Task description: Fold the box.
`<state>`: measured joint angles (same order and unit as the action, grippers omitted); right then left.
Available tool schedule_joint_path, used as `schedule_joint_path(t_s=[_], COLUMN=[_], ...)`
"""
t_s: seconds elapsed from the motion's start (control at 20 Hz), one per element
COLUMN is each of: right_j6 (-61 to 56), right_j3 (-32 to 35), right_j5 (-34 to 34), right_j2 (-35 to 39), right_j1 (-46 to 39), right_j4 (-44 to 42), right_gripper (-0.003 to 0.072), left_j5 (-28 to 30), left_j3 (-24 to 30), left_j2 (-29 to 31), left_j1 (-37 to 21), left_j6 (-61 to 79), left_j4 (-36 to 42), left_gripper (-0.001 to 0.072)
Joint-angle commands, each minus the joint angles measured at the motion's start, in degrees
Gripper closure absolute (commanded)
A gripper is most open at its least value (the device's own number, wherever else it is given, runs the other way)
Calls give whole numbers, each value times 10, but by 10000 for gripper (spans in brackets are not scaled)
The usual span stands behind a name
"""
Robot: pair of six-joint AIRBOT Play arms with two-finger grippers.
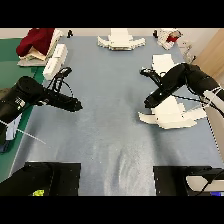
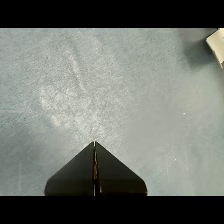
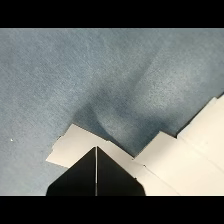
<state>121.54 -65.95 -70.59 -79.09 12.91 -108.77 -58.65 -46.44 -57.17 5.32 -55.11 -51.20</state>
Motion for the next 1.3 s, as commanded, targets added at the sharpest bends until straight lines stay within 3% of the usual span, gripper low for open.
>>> schedule_joint_path(t_s=[0.0,0.7,0.85,1.0,1.1,1.15,1.2,1.25], right_j6=[0,-3,-96,-253,-292,-321,-358,-375], right_j3=[0,0,0,0,0,-1,-12,-30], right_j5=[0,23,26,26,38,54,49,28], right_j2=[0,-1,-1,-3,-8,-9,-9,-8], right_j1=[0,1,1,3,4,1,-10,-28], right_j4=[0,-11,-59,-66,-65,-58,-29,13], right_gripper=[681,681,681,681,680,598,383,352], left_j5=[0,0,3,23,28,28,28,28], left_j3=[0,0,0,0,0,0,0,0], left_j2=[0,0,0,0,0,0,0,0], left_j1=[0,0,0,0,0,0,0,1], left_j6=[0,0,0,0,0,0,0,0], left_j4=[0,0,3,10,28,40,55,73], left_gripper=[696,696,696,696,696,696,696,696])
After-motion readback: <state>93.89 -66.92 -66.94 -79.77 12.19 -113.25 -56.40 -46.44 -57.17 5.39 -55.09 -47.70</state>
